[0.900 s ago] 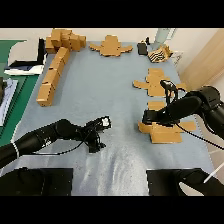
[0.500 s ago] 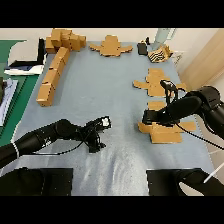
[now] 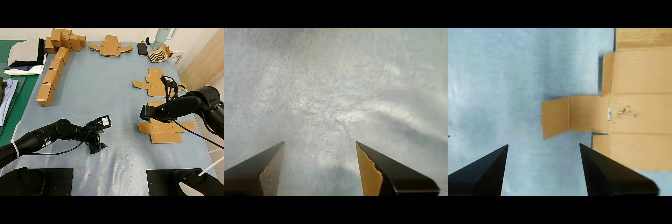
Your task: Fold the box.
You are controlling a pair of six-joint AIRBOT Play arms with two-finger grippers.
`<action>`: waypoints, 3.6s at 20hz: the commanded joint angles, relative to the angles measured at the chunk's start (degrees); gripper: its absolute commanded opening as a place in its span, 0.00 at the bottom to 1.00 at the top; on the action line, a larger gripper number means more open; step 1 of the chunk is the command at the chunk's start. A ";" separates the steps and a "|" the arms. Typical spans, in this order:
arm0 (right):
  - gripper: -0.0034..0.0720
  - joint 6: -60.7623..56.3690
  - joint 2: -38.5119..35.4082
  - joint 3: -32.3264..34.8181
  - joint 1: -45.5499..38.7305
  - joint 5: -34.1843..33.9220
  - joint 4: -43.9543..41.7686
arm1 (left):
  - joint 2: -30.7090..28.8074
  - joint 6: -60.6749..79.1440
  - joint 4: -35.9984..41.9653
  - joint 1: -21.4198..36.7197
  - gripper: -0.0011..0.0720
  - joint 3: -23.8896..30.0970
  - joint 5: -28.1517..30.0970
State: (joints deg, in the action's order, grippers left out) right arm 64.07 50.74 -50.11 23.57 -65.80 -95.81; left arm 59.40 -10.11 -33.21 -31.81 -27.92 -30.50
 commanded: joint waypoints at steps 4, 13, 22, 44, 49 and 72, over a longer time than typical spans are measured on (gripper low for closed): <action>0.98 -0.09 0.04 0.07 0.00 7.17 -7.45 | -0.04 0.00 13.16 0.00 0.93 0.02 -7.87; 0.99 -5.95 5.57 0.07 -3.26 3.10 3.61 | -0.04 -9.33 16.52 0.02 0.93 -0.42 -11.15; 0.39 -1.14 12.76 -7.26 -21.77 -15.43 42.51 | -0.04 -25.77 16.50 0.11 0.93 -9.27 -8.39; 0.74 55.98 35.06 -13.51 -67.49 -12.68 -15.87 | -0.07 -36.02 16.96 0.83 0.93 -14.38 -3.13; 0.51 55.98 35.60 -13.25 -67.38 -17.64 -21.92 | -0.35 -36.02 19.41 0.83 0.93 -14.40 -3.21; 0.45 47.80 20.02 11.52 -28.09 -5.18 -39.39 | -0.09 -45.05 19.41 17.00 0.93 -14.40 -28.17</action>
State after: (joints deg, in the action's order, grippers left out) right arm 112.40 71.11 -39.00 -5.32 -69.78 -135.15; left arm 59.20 -53.12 -13.39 -15.33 -42.26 -57.34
